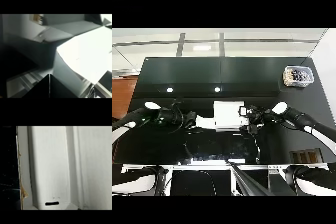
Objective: Fold the box and place the chain.
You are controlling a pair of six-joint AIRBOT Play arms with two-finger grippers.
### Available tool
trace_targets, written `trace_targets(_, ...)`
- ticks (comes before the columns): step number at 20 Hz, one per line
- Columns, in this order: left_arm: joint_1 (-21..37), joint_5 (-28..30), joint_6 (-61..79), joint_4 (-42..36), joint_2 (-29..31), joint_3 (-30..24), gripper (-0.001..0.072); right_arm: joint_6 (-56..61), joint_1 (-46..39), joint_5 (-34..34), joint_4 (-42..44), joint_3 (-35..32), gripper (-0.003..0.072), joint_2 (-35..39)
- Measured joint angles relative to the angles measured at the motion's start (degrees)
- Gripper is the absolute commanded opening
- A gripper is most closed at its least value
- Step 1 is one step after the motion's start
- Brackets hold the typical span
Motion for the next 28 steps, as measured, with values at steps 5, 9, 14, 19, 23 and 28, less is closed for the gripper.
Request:
trace_targets(5, -2.19, -4.09, 3.63, -0.96, -1.57, 4.50, 0.0381, 0.00, 0.00, 0.00, 0.00, 0.00, 0.0245, 0.00)
trace_targets(9, -2.43, -7.30, 4.59, -1.36, -1.86, 7.17, 0.0717, 0.00, 0.00, 0.00, 0.00, 0.00, 0.0245, 0.00)
trace_targets(14, -3.76, -10.14, 4.81, -2.36, -1.92, 8.94, 0.0579, 0.00, 0.00, 0.00, 0.02, 0.00, 0.0245, 0.00)
trace_targets(19, -6.51, -10.95, 3.91, -2.86, -1.95, 11.28, 0.0467, 0.00, 0.00, 0.00, 0.02, 0.00, 0.0245, 0.00)
trace_targets(23, -9.57, -10.03, -3.06, 2.93, -1.95, 14.99, 0.0467, 0.00, 0.00, 0.00, 0.00, 0.00, 0.0245, 0.00)
trace_targets(28, -14.08, -8.02, -12.72, 10.29, -1.95, 18.49, 0.0467, 0.00, 0.00, 0.00, 0.00, 0.00, 0.0245, 0.00)
